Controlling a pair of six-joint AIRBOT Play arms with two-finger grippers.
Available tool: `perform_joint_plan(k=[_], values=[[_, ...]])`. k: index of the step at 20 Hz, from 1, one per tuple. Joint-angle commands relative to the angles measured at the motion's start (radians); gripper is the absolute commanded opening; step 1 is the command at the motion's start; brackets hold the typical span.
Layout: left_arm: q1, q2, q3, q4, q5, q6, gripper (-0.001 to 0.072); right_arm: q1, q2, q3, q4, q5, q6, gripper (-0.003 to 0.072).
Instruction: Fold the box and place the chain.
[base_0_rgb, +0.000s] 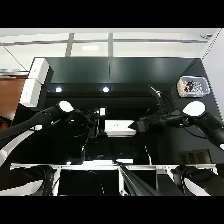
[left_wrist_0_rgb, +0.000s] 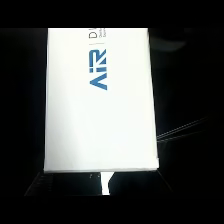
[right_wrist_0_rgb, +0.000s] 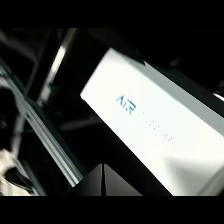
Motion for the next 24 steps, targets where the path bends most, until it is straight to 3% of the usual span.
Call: perform_joint_plan(k=[1, 7, 12, 16, 19, 20, 21, 22, 24], values=[[0.000, 0.000, 0.000, 0.000, 0.000, 0.000, 0.0343, 0.023, -0.070, -0.051, 0.156, -0.099, 0.019, 0.0006], [0.000, 0.000, 0.000, 0.000, 0.000, 0.000, 0.0344, 0.035, -0.195, -0.051, 0.008, -0.145, 0.028, 0.0008], [0.000, 0.000, 0.000, 0.000, 0.000, 0.000, 0.0344, 0.037, -0.200, -0.049, 0.021, -0.170, -0.003, 0.0008], [0.000, 0.000, 0.000, -0.001, -0.007, 0.000, 0.0343, -0.004, -0.132, 0.021, 0.042, -0.003, -0.085, 0.0013], [0.000, 0.001, 0.000, 0.000, -0.027, -0.001, 0.0343, -0.109, 0.014, 0.092, -0.086, 0.085, -0.029, 0.0013], [0.000, 0.006, 0.000, 0.001, -0.031, -0.010, 0.0384, -0.159, 0.077, 0.103, -0.158, 0.100, 0.011, 0.0013], [0.001, 0.019, 0.000, 0.010, -0.030, -0.057, 0.0621, -0.211, 0.135, 0.103, -0.224, 0.114, 0.047, 0.0013], [0.005, 0.035, 0.000, 0.040, -0.030, -0.116, 0.0720, -0.263, 0.191, 0.102, -0.303, 0.149, 0.084, 0.0014], [0.026, 0.090, 0.000, 0.175, -0.053, -0.186, 0.0720, -0.354, 0.271, 0.102, -0.453, 0.231, 0.140, 0.0013]])
